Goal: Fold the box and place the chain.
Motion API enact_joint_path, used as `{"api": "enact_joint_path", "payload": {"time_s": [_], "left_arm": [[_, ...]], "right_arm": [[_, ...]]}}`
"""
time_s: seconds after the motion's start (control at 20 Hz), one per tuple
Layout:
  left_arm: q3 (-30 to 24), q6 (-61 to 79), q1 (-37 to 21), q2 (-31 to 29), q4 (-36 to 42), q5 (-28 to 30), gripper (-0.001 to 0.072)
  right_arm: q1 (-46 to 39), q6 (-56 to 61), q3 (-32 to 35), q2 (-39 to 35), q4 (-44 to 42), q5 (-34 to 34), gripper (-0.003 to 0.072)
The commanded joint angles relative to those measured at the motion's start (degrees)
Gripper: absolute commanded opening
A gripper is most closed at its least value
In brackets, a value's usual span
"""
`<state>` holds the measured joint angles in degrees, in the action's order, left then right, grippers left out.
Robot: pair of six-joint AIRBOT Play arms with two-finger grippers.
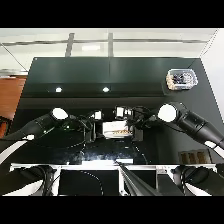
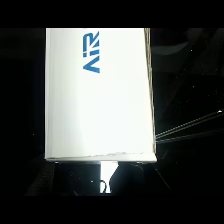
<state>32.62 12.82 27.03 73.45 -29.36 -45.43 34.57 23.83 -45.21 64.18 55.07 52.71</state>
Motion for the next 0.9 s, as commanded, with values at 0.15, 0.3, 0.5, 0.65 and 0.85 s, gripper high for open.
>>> {"api": "enact_joint_path", "payload": {"time_s": [0.15,0.3,0.5,0.65,0.85], "left_arm": [[0.0,0.0,0.0,0.0,0.0,0.0,0.0405],[0.0,0.0,0.0,0.0,0.0,0.0,0.0405],[0.0,0.0,0.0,0.0,0.0,0.0,0.0405],[0.0,0.0,0.0,0.0,0.0,0.0,0.0405],[0.0,0.0,0.0,0.0,0.0,0.0,0.0405]], "right_arm": [[0.0,0.0,-0.2,-0.2,-0.2,-0.3,0.0172],[0.0,0.0,-0.3,-0.2,-0.2,-0.4,0.0172],[0.0,0.0,-0.4,-0.5,-1.0,0.1,0.0172],[0.0,0.0,-0.5,-0.5,-1.1,1.5,0.0172],[0.0,1.5,-0.5,-0.5,-1.0,2.6,0.0172]]}}
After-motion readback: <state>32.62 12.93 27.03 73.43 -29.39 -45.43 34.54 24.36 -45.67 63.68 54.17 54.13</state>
